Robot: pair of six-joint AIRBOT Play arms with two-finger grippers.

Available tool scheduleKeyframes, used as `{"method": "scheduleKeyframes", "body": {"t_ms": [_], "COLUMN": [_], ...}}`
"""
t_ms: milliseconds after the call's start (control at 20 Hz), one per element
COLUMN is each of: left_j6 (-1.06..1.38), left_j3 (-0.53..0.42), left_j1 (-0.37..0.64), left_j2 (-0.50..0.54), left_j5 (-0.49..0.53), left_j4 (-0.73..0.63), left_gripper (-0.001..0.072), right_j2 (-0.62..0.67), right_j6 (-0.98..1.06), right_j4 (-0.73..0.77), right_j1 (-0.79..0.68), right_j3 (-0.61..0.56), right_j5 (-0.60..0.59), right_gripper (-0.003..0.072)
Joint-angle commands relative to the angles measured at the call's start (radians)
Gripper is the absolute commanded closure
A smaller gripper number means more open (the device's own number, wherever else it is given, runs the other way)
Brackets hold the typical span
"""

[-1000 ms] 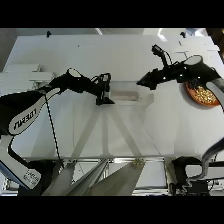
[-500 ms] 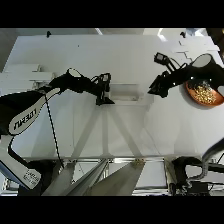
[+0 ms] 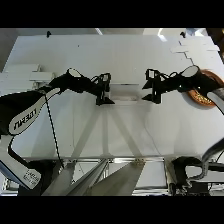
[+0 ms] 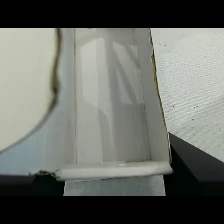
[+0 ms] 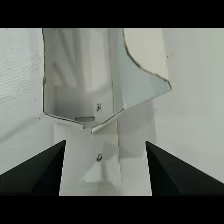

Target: Fold the box and place the chain.

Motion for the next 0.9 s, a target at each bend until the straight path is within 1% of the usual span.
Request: {"method": "scheduleKeyframes", "body": {"t_ms": [0,50,150,250,300,350,450,500,550,600,850], "left_j6": [0.0,0.0,0.0,0.0,0.0,0.0,0.0,0.0,0.0,0.0,0.0], "left_j3": [0.0,0.0,0.0,0.0,0.0,0.0,0.0,0.0,0.0,0.0,0.0], "left_j1": [0.0,0.0,0.0,0.0,0.0,0.0,0.0,0.0,0.0,0.0,0.0], "left_j2": [0.0,0.0,0.0,0.0,0.0,0.0,0.0,0.0,0.0,0.0,0.0], "left_j5": [0.0,0.0,0.0,0.0,0.0,0.0,0.0,0.0,0.0,0.0,0.0], "left_j4": [0.0,0.0,0.0,0.0,0.0,0.0,0.0,0.0,0.0,0.0,0.0], "left_gripper": [0.0413,0.0413,0.0413,0.0413,0.0413,0.0413,0.0413,0.0413,0.0413,0.0413,0.0413], "right_j2": [-0.04,-0.054,-0.076,-0.085,-0.085,-0.084,-0.084,-0.084,-0.084,-0.084,-0.084], "right_j6": [-0.081,-0.081,-0.08,-0.08,-0.08,-0.08,-0.08,-0.08,-0.08,-0.08,-0.08], "right_j4": [0.038,0.038,0.036,0.037,0.039,0.039,0.039,0.039,0.041,0.049,0.174], "right_j1": [0.022,0.032,0.047,0.058,0.06,0.06,0.06,0.06,0.06,0.06,0.06], "right_j3": [-0.006,-0.006,-0.006,-0.006,-0.006,-0.006,-0.006,-0.006,-0.006,-0.006,-0.006], "right_j5": [-0.014,-0.012,-0.005,-0.003,-0.003,-0.003,-0.003,-0.003,-0.004,-0.01,-0.047], "right_gripper": [0.0235,0.0281,0.0281,0.0317,0.041,0.045,0.0451,0.0468,0.0504,0.0512,0.0511]}}
